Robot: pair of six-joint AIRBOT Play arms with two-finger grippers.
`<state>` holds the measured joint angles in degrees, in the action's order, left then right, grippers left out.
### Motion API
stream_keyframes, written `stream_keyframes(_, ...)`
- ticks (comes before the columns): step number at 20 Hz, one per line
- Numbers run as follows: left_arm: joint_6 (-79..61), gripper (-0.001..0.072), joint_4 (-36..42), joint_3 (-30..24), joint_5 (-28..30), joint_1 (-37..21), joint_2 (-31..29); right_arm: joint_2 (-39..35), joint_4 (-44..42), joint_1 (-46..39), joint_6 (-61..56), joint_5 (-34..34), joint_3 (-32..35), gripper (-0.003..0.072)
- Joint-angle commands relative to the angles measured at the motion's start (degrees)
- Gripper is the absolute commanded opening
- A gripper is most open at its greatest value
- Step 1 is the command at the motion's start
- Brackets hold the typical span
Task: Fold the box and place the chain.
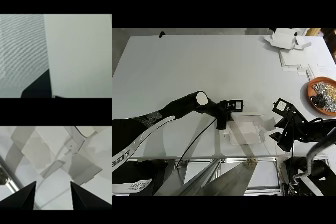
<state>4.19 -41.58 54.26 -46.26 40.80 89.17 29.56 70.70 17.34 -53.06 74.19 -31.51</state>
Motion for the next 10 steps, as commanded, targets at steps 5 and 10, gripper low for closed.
stream_keyframes(5, -0.6, 0.0007, 0.0, 0.0, -2.0, 0.0, 0.1, 0.0, 0.0, 0.0, 0.0, 0.0, 0.0, 0.0465)
stream_keyframes(10, -1.5, 0.0003, 0.0, 0.0, -1.9, 0.2, 0.0, 0.0, 0.0, 0.0, 0.0, -0.1, 0.0, 0.0465)
